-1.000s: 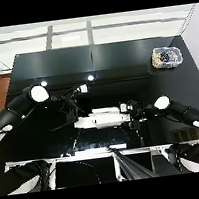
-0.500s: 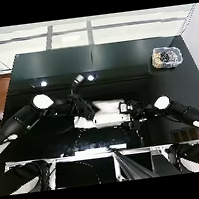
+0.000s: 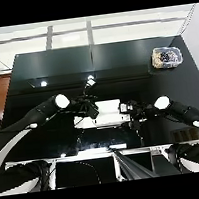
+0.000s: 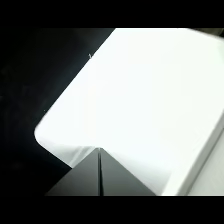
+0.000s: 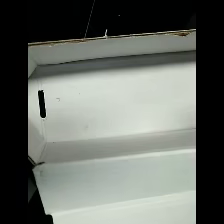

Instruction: Fold the box and place the chain.

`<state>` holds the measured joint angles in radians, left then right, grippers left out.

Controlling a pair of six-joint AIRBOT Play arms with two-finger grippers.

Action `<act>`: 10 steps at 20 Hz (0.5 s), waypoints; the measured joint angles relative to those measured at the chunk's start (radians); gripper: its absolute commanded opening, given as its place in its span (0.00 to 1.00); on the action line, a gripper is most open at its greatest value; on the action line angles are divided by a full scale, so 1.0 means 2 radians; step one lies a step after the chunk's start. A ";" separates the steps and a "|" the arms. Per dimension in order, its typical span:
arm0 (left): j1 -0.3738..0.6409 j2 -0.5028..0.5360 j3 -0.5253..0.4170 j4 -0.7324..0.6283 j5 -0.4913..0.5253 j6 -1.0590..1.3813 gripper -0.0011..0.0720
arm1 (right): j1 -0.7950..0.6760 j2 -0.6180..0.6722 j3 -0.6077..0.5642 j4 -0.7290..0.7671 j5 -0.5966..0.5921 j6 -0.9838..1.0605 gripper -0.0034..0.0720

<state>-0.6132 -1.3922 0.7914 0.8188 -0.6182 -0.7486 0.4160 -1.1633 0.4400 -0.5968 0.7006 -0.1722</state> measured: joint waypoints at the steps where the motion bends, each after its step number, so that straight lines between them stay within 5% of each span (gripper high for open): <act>1: -0.001 -0.004 0.007 0.020 -0.007 -0.010 0.05 | 0.000 0.000 0.000 0.000 0.000 0.000 0.62; 10: 0.071 0.070 0.044 0.086 -0.076 -0.033 0.05 | 0.000 0.000 0.000 0.001 0.000 0.000 0.62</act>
